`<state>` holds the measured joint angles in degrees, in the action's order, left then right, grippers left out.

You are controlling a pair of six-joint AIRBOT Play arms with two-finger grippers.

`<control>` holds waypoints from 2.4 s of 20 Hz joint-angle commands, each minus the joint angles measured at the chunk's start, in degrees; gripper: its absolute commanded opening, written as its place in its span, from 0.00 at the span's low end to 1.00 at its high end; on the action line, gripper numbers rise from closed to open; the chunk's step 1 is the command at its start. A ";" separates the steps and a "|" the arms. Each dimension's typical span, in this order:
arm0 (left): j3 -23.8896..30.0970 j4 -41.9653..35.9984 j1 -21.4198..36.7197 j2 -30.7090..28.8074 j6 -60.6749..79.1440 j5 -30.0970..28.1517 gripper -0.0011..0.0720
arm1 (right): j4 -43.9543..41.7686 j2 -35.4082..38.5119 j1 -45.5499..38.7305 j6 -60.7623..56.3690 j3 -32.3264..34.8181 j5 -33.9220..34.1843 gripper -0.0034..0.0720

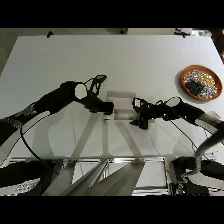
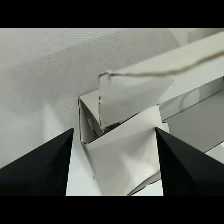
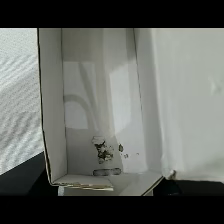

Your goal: Fold the box and place the chain.

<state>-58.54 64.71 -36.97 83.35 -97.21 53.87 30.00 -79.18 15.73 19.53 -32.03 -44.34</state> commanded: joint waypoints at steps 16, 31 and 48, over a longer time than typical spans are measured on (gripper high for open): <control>-4.81 15.63 -6.84 4.96 -26.60 5.60 0.58 | -0.02 0.00 0.02 -0.02 0.00 0.00 0.58; -7.72 15.74 -8.83 9.73 -29.24 8.52 0.22 | -0.02 0.00 0.04 -0.02 0.00 0.00 0.58; -7.72 15.74 -8.63 9.68 -29.20 8.59 0.02 | -0.02 0.00 0.02 0.00 0.00 0.00 0.58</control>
<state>-66.24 80.64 -45.67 93.06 -126.50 62.72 29.95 -79.18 15.73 19.49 -32.03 -44.34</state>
